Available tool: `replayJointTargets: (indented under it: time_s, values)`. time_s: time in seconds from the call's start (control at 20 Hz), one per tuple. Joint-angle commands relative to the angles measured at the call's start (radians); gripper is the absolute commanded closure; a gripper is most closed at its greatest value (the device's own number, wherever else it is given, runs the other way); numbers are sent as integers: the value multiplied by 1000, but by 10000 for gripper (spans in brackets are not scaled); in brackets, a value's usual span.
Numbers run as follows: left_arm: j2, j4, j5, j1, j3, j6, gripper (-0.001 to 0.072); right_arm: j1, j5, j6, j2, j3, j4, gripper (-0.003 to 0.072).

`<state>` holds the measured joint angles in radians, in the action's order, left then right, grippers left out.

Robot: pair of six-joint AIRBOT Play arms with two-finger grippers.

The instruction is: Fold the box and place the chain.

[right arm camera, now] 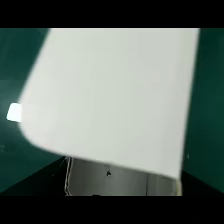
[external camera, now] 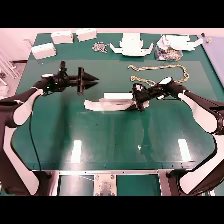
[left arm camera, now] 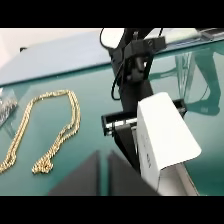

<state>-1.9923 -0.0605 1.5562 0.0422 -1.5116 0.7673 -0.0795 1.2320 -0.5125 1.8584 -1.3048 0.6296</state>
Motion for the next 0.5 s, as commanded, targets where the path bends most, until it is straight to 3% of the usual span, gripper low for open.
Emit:
replayJointTargets:
  time_s: [0.0,0.3,0.45]
  values:
    - [34,71,93,-38,0,-5,689,0,0,0,0,0,0,189]
    - [125,175,84,-10,15,-131,695,0,0,0,0,0,0,189]
    - [233,189,-80,30,134,-138,696,0,0,0,0,0,0,189]
